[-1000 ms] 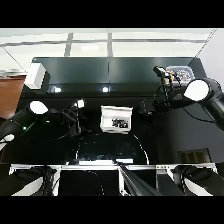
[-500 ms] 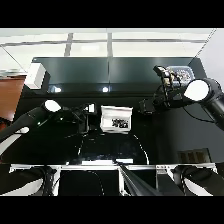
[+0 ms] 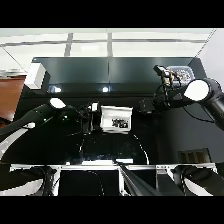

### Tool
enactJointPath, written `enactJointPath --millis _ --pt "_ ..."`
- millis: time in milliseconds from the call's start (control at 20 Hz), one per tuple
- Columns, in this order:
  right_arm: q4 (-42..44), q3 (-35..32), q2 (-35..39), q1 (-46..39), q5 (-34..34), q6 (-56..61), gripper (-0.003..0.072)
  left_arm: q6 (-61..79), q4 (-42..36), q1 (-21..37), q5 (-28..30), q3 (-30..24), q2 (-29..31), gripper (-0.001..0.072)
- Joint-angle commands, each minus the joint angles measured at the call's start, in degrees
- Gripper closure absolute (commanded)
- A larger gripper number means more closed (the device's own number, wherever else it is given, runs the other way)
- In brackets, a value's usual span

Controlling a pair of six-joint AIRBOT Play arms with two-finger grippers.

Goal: Fold the box and place the chain.

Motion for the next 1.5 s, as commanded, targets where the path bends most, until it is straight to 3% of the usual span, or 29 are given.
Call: enactJointPath --millis 0,350,450,600,650,700,800,900,1200,1450 --pt "0.04 -0.02 0.0 0.07 -0.39 0.0 0.0353 0.37 -0.76 -0.09 -0.9 0.46 -0.44 -0.0006" --pt "0.02 -0.02 0.0 0.07 -1.22 0.0 0.0353 0.35 0.2 -2.38 -0.74 0.46 -0.44 -0.0005" --pt "0.0 -0.02 0.0 0.07 -1.81 0.0 0.0353 0.35 0.74 -2.69 -0.74 0.46 -0.46 0.0025" --pt "-0.2 -0.02 -0.02 0.07 -5.25 0.0 0.0351 0.33 0.72 -2.69 -0.76 0.46 -0.46 0.0271" --pt "-0.15 -0.02 -0.09 0.07 -8.04 0.61 0.0212 0.33 0.7 -2.69 -0.76 0.46 -0.46 0.0271" --pt "0.48 -0.02 -0.22 0.07 -11.26 1.07 -0.0022 0.33 0.7 -2.69 -0.76 0.46 -0.46 0.0273" --pt "2.4 -0.02 -1.75 0.09 -17.07 1.07 -0.0022 0.33 0.7 -2.69 -0.76 0.46 -0.46 0.0286" --pt "4.37 -0.02 -4.9 0.48 -18.6 -0.61 -0.0022 0.33 0.7 -2.69 -0.76 0.46 -0.46 0.0286" --pt "4.37 0.0 -9.81 6.05 -15.32 -30.32 -0.0015 0.33 0.72 -2.69 -0.79 0.46 -0.46 0.0286" --pt "4.37 0.0 -9.57 8.31 -4.24 -51.52 -0.0015 0.33 0.72 -2.69 -0.79 0.46 -0.46 0.0287"
